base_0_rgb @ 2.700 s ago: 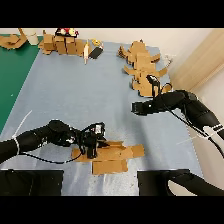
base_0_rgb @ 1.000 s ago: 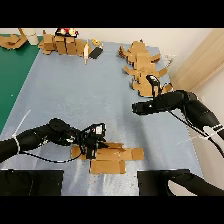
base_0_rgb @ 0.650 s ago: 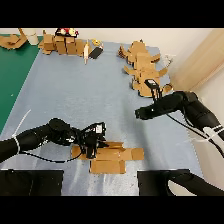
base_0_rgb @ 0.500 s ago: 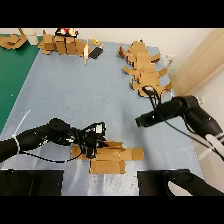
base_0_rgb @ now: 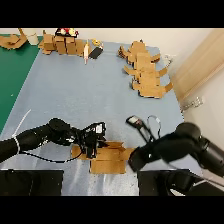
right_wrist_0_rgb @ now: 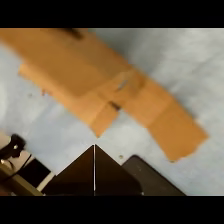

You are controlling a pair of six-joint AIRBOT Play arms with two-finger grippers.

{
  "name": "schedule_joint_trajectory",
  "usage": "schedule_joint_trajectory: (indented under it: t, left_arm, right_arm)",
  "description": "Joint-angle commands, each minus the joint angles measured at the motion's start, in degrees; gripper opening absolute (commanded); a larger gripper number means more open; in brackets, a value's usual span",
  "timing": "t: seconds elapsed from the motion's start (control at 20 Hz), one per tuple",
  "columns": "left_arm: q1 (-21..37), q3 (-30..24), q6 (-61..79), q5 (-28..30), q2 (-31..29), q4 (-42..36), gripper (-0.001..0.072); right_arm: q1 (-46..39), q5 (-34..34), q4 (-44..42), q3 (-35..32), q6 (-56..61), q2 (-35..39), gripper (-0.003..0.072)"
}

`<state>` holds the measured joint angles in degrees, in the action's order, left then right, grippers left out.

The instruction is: Fold the box.

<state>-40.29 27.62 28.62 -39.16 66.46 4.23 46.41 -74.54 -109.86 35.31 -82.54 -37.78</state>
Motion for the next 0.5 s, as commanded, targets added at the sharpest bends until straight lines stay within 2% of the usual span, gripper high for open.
schedule_joint_trajectory:
  t: [0.0,0.05,0.15,0.2,0.25,0.35,0.45]
  left_arm:
    - [0.0,0.1,0.0,0.0,0.0,0.0,0.0012]
    - [0.0,0.0,0.0,0.0,0.0,0.0,0.0013]
    - [0.0,0.0,0.0,0.0,0.0,0.0,0.0012]
    - [0.0,0.0,0.0,0.0,0.0,0.0,0.0012]
    - [0.0,0.0,0.0,0.0,0.0,0.0,0.0012]
    - [0.0,0.0,0.0,0.0,0.0,0.0,0.0012]
    - [0.0,0.0,0.0,0.0,0.0,0.0,0.0012]
  right_arm:
    - [19.1,10.6,7.3,-3.5,7.6,1.3,-0.0001]
    - [25.8,13.7,14.9,-4.4,12.7,1.3,-0.0001]
    - [38.7,15.8,35.2,-6.6,24.6,1.3,-0.0001]
    - [44.2,15.9,42.4,-8.0,27.1,1.3,0.0]
    - [48.1,16.0,45.9,-9.3,27.1,1.2,0.001]
    - [52.2,16.7,46.5,-10.8,27.1,0.2,0.0405]
    - [52.6,18.7,45.6,-11.1,27.0,-1.8,0.0423]
